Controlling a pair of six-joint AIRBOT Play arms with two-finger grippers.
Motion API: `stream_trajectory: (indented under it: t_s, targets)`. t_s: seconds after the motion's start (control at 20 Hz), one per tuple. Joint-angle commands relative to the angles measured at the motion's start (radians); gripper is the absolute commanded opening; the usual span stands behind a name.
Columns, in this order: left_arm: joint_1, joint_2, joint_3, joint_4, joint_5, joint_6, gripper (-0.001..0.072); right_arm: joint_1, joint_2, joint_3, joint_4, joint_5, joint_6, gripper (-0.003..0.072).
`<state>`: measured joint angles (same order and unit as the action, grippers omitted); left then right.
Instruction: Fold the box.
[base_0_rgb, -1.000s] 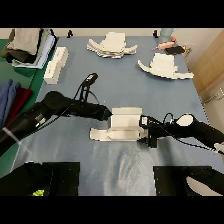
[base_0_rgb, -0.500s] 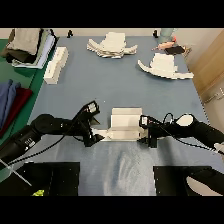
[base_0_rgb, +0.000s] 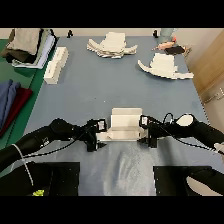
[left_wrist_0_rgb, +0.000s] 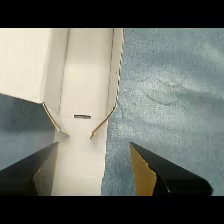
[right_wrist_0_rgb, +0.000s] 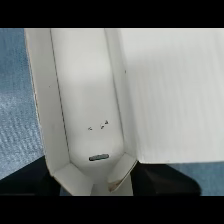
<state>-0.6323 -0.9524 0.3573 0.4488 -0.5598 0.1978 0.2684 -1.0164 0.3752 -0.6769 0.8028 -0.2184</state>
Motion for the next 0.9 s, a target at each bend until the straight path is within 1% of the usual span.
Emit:
stream_trajectory:
  t_s: [0.0,0.1,0.15,0.2,0.3,0.35,0.4,0.6,0.75,0.85]
  targets:
    - [-0.022,-0.070,0.029,-0.116,0.040,0.104,0.0568,-0.001,0.000,0.000,0.000,0.000,0.000,0.0529]
    - [-0.023,-0.090,0.047,-0.120,0.043,0.101,0.0566,-0.001,0.000,0.000,0.000,0.000,0.000,0.0529]
    - [-0.023,-0.095,0.049,-0.121,0.044,0.101,0.0486,-0.001,0.000,0.000,0.000,0.000,0.000,0.0528]
    - [-0.023,-0.100,0.049,-0.121,0.044,0.101,0.0346,-0.001,0.000,0.000,0.000,0.000,0.000,0.0528]
    - [-0.030,-0.101,0.049,-0.124,0.046,0.102,0.0343,-0.001,0.000,0.000,0.000,0.000,0.000,0.0529]
    - [-0.040,-0.101,0.049,-0.136,0.050,0.109,0.0268,-0.001,0.000,0.000,0.000,0.000,0.000,0.0529]
    - [-0.051,-0.101,0.049,-0.139,0.056,0.129,0.0156,0.000,0.000,0.000,0.000,0.000,0.000,0.0529]
    - [-0.090,-0.116,0.054,-0.203,0.108,0.183,0.0149,0.000,0.000,0.000,0.000,0.000,0.000,0.0529]
    - [-0.108,-0.153,0.072,-0.286,0.106,0.246,0.0149,0.000,0.000,0.000,0.000,0.000,0.000,0.0529]
    - [-0.111,-0.177,0.089,-0.300,0.103,0.258,0.0151,0.000,0.000,0.000,0.000,0.000,0.000,0.0528]
